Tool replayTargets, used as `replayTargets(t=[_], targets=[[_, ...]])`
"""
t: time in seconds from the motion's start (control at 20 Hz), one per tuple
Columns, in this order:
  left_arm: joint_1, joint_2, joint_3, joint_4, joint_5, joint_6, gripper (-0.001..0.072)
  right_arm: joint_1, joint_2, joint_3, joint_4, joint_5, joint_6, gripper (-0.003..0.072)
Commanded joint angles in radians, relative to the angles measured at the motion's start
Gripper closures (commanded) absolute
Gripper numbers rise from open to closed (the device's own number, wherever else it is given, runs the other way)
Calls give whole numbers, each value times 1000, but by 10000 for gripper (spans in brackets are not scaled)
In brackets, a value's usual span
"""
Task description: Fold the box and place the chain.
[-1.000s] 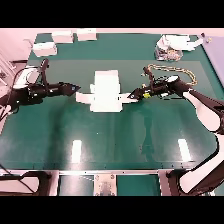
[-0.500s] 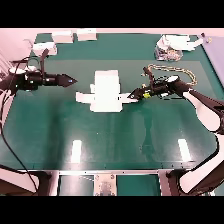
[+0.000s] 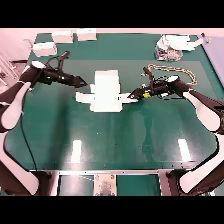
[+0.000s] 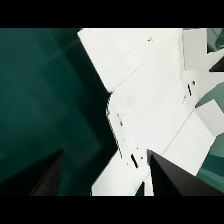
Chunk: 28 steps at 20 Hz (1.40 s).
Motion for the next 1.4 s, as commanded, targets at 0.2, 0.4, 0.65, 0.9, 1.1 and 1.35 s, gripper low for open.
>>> replayTargets(t=[0.2,0.4,0.65,0.9,1.1,1.35], targets=[[-71,-184,224,32,-37,-93,125,0,-1,1,0,1,0,673],[-71,-208,233,-2,-32,-91,125,0,-1,1,0,1,-20,673],[-71,-245,235,-73,-28,-39,126,0,-1,1,0,1,-23,672],[-73,-266,244,-153,-76,6,244,0,-1,1,0,1,-27,672],[-91,-267,244,-154,-99,32,246,0,-1,1,0,1,-38,672],[-92,-269,244,-152,-110,29,246,0,-1,1,0,1,-42,673]])
